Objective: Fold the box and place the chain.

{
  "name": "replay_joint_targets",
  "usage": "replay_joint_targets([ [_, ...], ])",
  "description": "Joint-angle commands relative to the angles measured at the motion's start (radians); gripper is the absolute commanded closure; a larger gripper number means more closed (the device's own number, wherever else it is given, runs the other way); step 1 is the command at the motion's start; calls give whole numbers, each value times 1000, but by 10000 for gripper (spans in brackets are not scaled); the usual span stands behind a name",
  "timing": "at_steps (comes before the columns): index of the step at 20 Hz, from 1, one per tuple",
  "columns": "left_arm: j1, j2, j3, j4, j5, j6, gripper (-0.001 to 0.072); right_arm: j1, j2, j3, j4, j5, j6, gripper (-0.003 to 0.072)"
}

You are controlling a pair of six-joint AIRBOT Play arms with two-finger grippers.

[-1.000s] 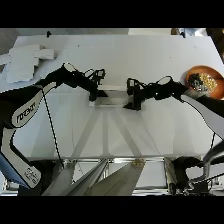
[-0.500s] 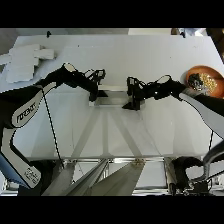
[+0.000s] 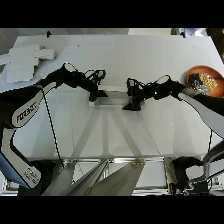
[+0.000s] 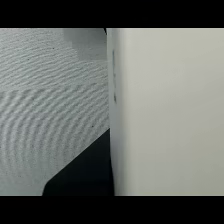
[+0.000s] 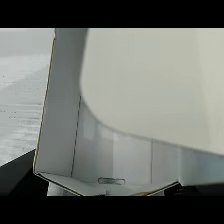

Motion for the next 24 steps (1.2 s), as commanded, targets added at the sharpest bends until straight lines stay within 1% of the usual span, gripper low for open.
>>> replay_joint_targets([
  [1,1,0,1,0,2,0,695,0,-1,1,-3,3,-22,-2],
  [7,1,0,1,0,2,0,695,0,0,1,-1,2,-22,4],
  [8,1,0,1,0,2,0,695,0,-1,1,2,0,-22,27],
  [10,1,0,1,0,2,0,695,0,-1,1,2,1,-22,185],
  [11,1,0,1,0,2,0,695,0,-1,1,2,1,-22,197],
  [24,1,0,1,0,2,0,695,0,0,1,1,3,-22,192],
])
